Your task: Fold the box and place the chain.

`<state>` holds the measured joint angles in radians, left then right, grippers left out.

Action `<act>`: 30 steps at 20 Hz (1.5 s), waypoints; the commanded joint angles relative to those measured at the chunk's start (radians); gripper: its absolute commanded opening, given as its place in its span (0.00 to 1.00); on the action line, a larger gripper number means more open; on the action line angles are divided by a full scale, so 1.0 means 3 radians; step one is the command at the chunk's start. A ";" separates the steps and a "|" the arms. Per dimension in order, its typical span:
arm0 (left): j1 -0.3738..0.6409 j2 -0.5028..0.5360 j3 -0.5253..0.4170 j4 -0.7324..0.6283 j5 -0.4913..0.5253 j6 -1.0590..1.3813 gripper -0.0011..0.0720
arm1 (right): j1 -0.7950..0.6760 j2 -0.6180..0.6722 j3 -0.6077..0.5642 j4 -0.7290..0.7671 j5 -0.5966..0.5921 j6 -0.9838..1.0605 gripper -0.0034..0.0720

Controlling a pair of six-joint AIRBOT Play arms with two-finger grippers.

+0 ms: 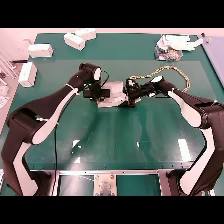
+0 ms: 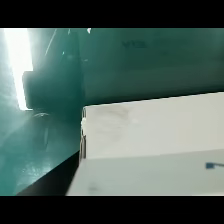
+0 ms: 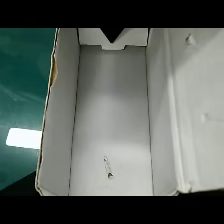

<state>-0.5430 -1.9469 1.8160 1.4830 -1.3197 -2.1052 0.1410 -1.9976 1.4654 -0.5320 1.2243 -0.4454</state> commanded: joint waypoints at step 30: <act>0.0168 0.0253 0.0184 -0.0437 -0.0128 0.0378 0.73 | 0.0000 0.0001 0.0001 0.0001 0.0001 0.0001 0.83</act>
<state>-0.5102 -1.8999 1.8687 1.4052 -1.3552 -2.0270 0.1406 -1.9976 1.4654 -0.5320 1.2240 -0.4461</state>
